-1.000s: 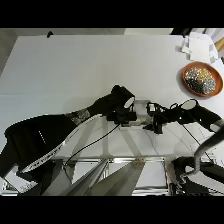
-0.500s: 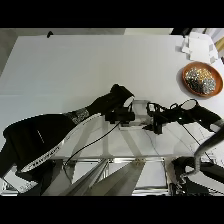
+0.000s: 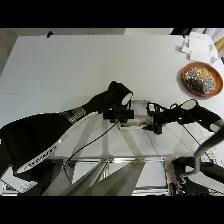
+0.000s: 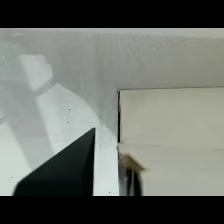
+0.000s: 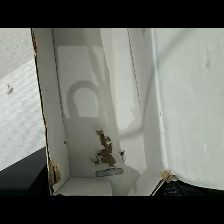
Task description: Fold the box and place the chain.
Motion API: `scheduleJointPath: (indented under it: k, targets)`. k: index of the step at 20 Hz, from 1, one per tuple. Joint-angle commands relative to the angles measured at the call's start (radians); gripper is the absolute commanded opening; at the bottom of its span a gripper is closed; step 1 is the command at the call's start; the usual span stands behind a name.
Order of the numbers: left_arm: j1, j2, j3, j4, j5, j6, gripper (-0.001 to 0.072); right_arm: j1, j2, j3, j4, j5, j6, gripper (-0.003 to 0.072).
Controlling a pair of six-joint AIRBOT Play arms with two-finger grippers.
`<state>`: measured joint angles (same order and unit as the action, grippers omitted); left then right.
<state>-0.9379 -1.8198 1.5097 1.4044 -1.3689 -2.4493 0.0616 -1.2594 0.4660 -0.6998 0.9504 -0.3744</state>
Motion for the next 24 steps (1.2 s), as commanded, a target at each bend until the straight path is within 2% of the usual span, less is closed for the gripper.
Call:
scheduleJointPath:
  k: [1,4,8,10,14,15,16,17,21,23,24]
  targets:
    - [-0.004,-0.006,0.000,0.009,0.011,-0.001,0.0111,0.000,0.000,0.001,0.000,0.000,0.000,0.0374]
    - [-0.015,-0.019,0.000,0.016,0.008,-0.001,0.0005,0.000,0.000,0.001,0.000,0.000,0.000,0.0374]
    - [-0.025,-0.031,0.000,0.023,0.010,-0.002,0.0010,0.000,0.000,0.001,0.000,0.000,0.000,0.0374]
    - [-0.029,-0.032,0.000,0.030,0.011,-0.001,0.0079,0.000,0.000,0.001,0.000,0.000,0.000,0.0374]
    - [-0.029,-0.032,0.000,0.030,0.012,-0.002,0.0082,0.000,0.000,0.001,0.000,0.000,0.000,0.0374]
    - [-0.030,-0.032,0.000,0.029,0.012,-0.002,0.0077,0.000,0.000,0.001,0.000,0.000,0.000,0.0374]
    - [-0.030,-0.032,0.000,0.029,0.011,-0.002,0.0016,0.000,0.000,0.001,0.000,0.000,0.000,0.0374]
    - [-0.030,-0.032,0.000,0.026,0.011,-0.002,0.0001,0.000,0.000,0.001,0.000,0.000,0.000,0.0374]
    - [-0.030,-0.032,0.000,0.025,0.011,-0.002,0.0001,0.000,0.000,0.001,0.000,0.000,0.000,0.0374]
    - [-0.029,-0.030,0.000,0.022,0.011,-0.001,0.0034,0.000,0.000,0.001,0.000,0.000,0.000,0.0374]
    - [-0.027,-0.026,0.000,0.021,0.011,-0.001,0.0122,-0.001,0.000,0.001,0.000,0.000,0.000,0.0374]
